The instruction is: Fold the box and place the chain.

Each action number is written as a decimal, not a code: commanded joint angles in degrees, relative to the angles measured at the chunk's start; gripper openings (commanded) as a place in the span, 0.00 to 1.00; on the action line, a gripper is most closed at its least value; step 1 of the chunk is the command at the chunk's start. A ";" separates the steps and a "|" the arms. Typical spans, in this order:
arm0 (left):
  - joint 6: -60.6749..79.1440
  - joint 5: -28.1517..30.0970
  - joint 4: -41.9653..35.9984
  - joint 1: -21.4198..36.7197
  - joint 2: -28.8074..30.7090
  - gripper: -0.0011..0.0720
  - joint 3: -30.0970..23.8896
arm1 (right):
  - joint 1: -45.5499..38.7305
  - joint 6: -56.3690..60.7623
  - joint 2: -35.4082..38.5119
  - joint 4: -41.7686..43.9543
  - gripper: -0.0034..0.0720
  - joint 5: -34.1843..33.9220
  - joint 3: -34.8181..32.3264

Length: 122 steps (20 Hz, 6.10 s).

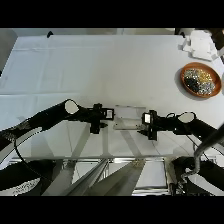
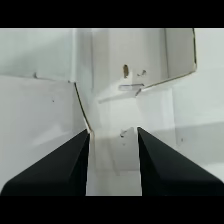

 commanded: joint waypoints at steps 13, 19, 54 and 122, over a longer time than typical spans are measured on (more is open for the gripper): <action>3.54 0.63 -3.04 -3.61 -0.02 0.28 -0.02 | 0.00 0.00 0.04 0.02 0.59 0.02 0.04; 3.54 3.23 -5.49 -4.66 -0.02 0.28 -0.02 | 0.00 0.00 0.04 0.02 0.59 0.00 0.04; -17.14 4.46 -8.26 -5.66 9.01 0.03 -0.04 | 0.00 0.00 0.04 0.02 0.59 0.02 0.04; -67.84 -2.71 -8.00 1.60 7.06 0.80 -2.56 | 0.00 0.00 0.04 0.02 0.59 0.02 0.04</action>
